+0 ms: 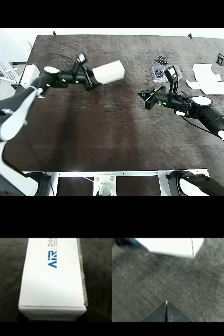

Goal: Fold the box and place the chain.

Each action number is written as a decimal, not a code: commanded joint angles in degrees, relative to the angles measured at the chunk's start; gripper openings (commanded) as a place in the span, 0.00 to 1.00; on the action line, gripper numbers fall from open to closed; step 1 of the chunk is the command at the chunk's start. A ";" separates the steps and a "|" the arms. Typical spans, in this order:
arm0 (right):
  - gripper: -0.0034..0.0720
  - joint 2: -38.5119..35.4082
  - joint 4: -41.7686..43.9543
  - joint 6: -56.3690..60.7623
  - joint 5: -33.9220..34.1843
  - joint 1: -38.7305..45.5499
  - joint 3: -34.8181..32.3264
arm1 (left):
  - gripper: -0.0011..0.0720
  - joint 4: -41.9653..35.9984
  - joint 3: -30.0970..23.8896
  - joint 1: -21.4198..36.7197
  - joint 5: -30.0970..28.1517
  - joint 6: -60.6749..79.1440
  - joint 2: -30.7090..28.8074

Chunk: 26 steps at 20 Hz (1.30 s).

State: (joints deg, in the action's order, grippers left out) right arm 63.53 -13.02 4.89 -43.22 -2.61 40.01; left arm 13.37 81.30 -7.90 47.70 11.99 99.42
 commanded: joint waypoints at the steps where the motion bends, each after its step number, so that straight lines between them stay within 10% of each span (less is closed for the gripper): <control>1: 0.05 -0.02 -0.02 1.05 0.37 -0.07 -0.26 | 0.03 -0.26 -6.19 3.23 -21.73 -6.62 -11.17; 4: 0.05 -0.02 0.00 2.69 0.37 -0.07 -0.83 | 0.04 -0.35 -12.98 6.05 -37.38 -10.29 -16.22; 11: 0.05 0.00 0.22 2.69 0.35 -0.13 -5.27 | 0.04 -0.52 -19.45 12.15 -39.34 -17.03 -12.70; 22: 0.05 0.00 0.90 2.64 0.35 -0.17 -7.04 | 0.04 -0.31 -20.15 12.15 -57.48 -26.93 -5.07; 26: 0.05 0.00 1.05 2.67 0.31 -0.17 -7.04 | 0.04 -0.11 -19.02 14.67 -50.99 -25.03 -4.52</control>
State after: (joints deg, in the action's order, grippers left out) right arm 63.51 -12.05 7.53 -42.85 -2.76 32.99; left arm 12.99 61.58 5.10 -6.79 -13.85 94.30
